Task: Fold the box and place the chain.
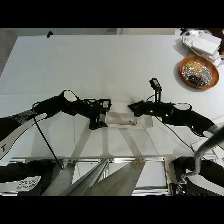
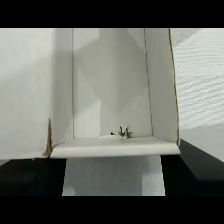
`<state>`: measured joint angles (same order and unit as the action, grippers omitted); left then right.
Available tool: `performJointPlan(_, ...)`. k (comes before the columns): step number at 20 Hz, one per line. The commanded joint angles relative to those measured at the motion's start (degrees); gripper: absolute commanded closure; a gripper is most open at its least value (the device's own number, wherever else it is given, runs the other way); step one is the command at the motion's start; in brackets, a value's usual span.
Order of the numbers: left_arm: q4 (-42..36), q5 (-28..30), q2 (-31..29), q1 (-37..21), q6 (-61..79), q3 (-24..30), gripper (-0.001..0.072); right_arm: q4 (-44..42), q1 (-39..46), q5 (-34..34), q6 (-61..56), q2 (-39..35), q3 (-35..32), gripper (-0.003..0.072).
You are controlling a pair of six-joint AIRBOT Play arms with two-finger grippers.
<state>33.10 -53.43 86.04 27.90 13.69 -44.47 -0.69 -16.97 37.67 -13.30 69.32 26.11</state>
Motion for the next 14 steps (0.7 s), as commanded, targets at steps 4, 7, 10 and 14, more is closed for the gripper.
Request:
performJointPlan(4,-0.04,0.04,0.02,0.04,-0.04,-0.07,0.0576,0.96,5.90,14.53,0.07,-5.92,3.19,0.0662)
performJointPlan(7,-0.04,0.02,0.02,0.04,-0.04,-0.07,0.0573,21.20,12.15,22.77,-0.11,-9.84,3.19,0.0663)
performJointPlan(10,-0.04,0.04,0.02,0.04,-0.04,-0.07,0.0556,44.59,14.01,28.81,-0.92,-10.25,3.19,0.0498)
performJointPlan(14,-0.07,1.01,0.02,0.04,-0.04,-0.07,0.0558,49.90,14.01,25.00,-0.72,-10.25,3.19,0.0405)
